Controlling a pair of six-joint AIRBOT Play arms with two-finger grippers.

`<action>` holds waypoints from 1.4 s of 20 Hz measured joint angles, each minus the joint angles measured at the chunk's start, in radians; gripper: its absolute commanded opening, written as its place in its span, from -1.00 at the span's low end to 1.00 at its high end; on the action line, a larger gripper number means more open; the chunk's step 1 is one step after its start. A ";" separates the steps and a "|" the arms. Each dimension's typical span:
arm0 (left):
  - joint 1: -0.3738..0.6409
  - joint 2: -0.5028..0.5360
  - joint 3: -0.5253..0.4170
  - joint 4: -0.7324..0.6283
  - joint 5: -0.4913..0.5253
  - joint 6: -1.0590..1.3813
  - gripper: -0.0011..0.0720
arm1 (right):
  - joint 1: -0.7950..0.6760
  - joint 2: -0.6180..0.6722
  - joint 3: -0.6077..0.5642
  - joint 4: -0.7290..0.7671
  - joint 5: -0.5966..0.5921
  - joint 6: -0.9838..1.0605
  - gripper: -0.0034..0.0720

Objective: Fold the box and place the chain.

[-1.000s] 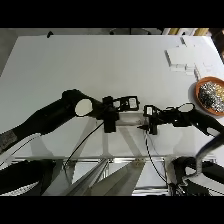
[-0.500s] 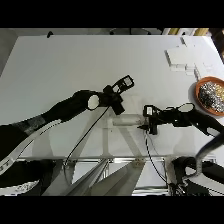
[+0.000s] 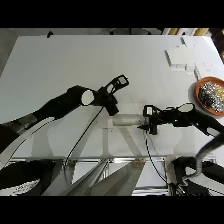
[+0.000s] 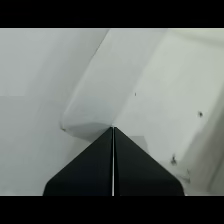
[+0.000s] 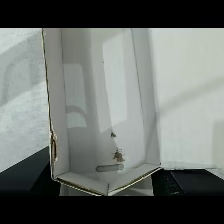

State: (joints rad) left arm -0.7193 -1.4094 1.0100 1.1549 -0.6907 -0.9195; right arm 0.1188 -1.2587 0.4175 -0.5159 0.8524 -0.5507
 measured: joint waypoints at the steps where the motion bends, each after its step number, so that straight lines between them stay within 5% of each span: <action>1: 0.006 0.019 -0.002 0.016 -0.047 0.002 -0.95 | 0.000 0.000 0.000 0.000 0.000 0.000 0.14; 6: 0.019 0.071 -0.076 0.030 -0.172 0.161 -0.92 | 0.000 0.000 0.000 0.000 0.000 0.000 0.14; 9: 0.021 0.079 -0.152 -0.021 -0.161 0.364 -0.56 | 0.000 0.000 0.000 0.000 0.000 0.000 0.14; 14: 0.022 0.073 -0.224 -0.151 -0.104 0.704 -0.51 | 0.000 0.000 0.000 0.000 0.000 0.000 0.14; 16: 0.021 0.064 -0.232 -0.186 -0.074 0.769 -0.21 | 0.000 0.000 0.000 0.000 0.000 0.000 0.14; 22: 0.020 0.044 -0.241 -0.235 -0.034 0.831 -0.23 | 0.000 0.000 0.000 0.000 0.000 0.000 0.14; 28: 0.036 0.042 -0.241 -0.236 -0.144 0.790 -0.23 | 0.000 0.000 0.000 0.000 0.000 0.000 0.14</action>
State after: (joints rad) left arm -0.6830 -1.3670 0.7685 0.9192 -0.8345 -0.1299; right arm 0.1188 -1.2587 0.4175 -0.5163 0.8524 -0.5510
